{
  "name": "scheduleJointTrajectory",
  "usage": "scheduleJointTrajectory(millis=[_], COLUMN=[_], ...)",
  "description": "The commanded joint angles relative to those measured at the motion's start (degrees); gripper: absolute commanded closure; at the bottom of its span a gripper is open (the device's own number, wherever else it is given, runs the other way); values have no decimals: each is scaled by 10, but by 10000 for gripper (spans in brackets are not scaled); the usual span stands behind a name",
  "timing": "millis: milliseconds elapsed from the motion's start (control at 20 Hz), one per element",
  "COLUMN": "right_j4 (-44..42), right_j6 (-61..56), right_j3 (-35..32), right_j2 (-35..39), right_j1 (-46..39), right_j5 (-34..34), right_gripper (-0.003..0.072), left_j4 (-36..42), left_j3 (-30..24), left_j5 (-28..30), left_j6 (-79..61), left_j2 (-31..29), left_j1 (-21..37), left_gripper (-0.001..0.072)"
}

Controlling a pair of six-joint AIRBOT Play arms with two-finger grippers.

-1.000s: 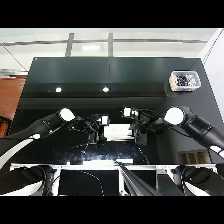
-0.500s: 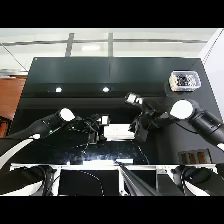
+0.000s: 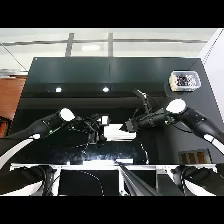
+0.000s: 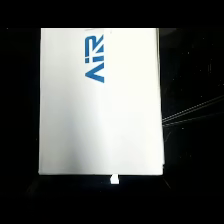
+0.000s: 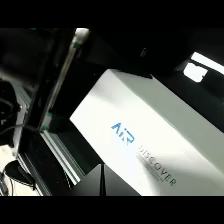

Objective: Fold the box and place the chain.

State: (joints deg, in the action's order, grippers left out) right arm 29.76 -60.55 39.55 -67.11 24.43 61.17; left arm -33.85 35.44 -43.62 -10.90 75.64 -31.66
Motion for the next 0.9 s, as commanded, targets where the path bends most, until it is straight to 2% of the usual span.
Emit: scheduleJointTrajectory(millis=[0,200,750,800,850], right_j4=[-7,13,17,19,19], right_j6=[-10,-16,-15,-11,-10], right_j3=[-7,-18,-17,-12,-5], right_j2=[-42,-64,-63,-61,-56], right_j1=[-1,-1,-1,-3,-9], right_j5=[-12,-11,-23,-8,16], right_gripper=[658,658,657,657,656], left_j4=[0,0,0,0,-1], left_j3=[0,0,0,0,1], left_j5=[1,1,1,1,-2], left_j6=[0,0,0,0,0], left_j2=[0,0,3,3,-2], left_j1=[0,0,0,0,0], left_gripper=[247,247,246,233,164])
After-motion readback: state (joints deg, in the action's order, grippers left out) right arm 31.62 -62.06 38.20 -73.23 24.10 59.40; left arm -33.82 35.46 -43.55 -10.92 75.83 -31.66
